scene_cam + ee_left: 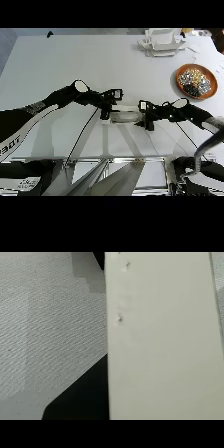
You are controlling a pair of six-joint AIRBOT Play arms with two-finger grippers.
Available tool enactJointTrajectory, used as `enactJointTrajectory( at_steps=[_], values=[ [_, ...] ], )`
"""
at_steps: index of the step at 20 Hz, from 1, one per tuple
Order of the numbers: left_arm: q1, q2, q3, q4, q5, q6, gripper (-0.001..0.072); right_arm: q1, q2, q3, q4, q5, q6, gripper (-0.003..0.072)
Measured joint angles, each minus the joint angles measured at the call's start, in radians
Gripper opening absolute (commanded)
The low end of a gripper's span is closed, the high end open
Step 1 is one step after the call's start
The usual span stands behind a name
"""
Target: Fold the box and place the chain.
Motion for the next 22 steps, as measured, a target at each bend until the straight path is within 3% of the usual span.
enactJointTrajectory(
  at_steps=[22],
  values=[
    [0.0, 0.0, 0.0, 0.0, 0.0, 0.0, 0.0009, 0.0, 0.0, 0.0, 0.0, 0.0, 0.0, 0.0458]
  ],
)
